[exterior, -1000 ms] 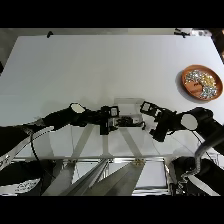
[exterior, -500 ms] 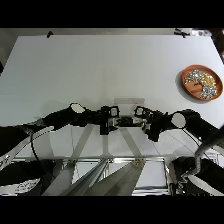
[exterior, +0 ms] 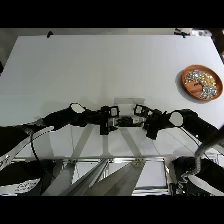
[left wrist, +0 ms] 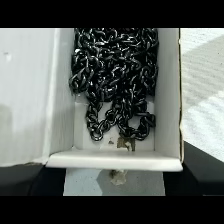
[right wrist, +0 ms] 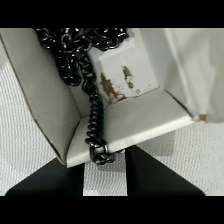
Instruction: Fold the box and place the chain.
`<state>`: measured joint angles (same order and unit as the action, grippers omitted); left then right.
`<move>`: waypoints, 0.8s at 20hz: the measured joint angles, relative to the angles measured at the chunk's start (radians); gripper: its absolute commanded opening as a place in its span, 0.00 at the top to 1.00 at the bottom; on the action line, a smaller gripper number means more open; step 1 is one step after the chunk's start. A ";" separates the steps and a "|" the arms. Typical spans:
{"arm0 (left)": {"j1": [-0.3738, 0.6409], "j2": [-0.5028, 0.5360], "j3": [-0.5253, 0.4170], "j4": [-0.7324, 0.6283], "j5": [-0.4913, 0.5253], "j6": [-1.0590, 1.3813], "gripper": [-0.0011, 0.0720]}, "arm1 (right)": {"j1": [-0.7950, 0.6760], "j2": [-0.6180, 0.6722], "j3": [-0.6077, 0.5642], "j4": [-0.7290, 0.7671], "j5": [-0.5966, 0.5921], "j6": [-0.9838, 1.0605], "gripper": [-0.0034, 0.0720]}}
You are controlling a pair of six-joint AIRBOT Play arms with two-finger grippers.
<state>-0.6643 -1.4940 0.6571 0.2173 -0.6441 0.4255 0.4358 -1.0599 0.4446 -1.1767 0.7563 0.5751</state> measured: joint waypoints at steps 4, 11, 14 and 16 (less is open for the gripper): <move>0.000 0.000 0.000 0.000 0.000 0.000 0.75 | 0.000 -0.002 0.000 0.002 -0.004 0.000 0.92; 0.000 0.000 0.000 0.002 -0.004 0.001 0.75 | 0.001 0.056 -0.002 -0.005 0.081 0.009 0.94; 0.000 0.000 0.000 -0.001 0.000 0.000 0.75 | 0.001 0.124 -0.001 -0.025 0.105 0.051 0.94; 0.000 0.000 0.000 -0.001 0.002 0.000 0.75 | 0.001 0.178 -0.001 -0.039 0.128 0.084 0.94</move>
